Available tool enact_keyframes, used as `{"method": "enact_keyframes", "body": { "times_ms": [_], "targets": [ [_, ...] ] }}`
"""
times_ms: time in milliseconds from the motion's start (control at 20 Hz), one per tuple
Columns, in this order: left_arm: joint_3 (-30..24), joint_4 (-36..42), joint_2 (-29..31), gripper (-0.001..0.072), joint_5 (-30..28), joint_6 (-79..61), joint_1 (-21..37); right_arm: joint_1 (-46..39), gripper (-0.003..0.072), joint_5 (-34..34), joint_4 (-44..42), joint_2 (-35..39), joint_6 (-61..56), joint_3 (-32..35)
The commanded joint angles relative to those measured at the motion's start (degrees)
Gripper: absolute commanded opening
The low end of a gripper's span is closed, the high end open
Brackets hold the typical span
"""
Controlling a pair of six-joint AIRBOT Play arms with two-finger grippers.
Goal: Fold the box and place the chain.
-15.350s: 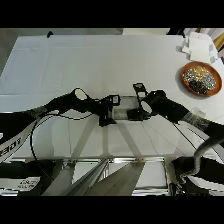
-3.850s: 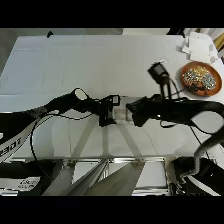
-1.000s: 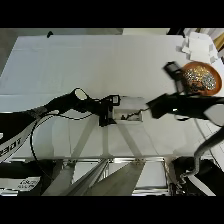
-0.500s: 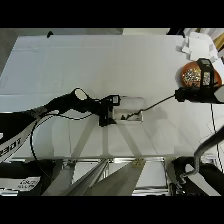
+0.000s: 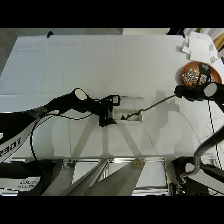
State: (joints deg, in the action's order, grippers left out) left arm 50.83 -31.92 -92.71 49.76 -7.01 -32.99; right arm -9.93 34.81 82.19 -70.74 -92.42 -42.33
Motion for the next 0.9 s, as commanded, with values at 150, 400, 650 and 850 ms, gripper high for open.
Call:
{"method": "enact_keyframes", "body": {
  "times_ms": [150, 400, 650, 850],
  "targets": [
    [-0.02, 0.00, 0.02, 0.0272, -0.02, -0.02, 0.04, -0.28, 0.0334, -7.52, 2.19, -4.02, -3.91, 0.00],
    [-0.02, 0.00, 0.02, 0.0272, -0.02, -0.02, 0.04, -1.16, 0.0294, -8.92, 4.02, -7.21, -6.73, 0.00],
    [-0.02, 0.00, 0.02, 0.0272, -0.02, -0.02, 0.04, -1.27, 0.0144, -11.78, 4.68, -7.78, -6.29, 0.00],
    [-0.02, 0.00, 0.02, 0.0272, -0.02, -0.02, 0.04, -0.83, 0.0012, -9.22, 4.63, -7.58, -4.09, 0.00]
  ]
}}
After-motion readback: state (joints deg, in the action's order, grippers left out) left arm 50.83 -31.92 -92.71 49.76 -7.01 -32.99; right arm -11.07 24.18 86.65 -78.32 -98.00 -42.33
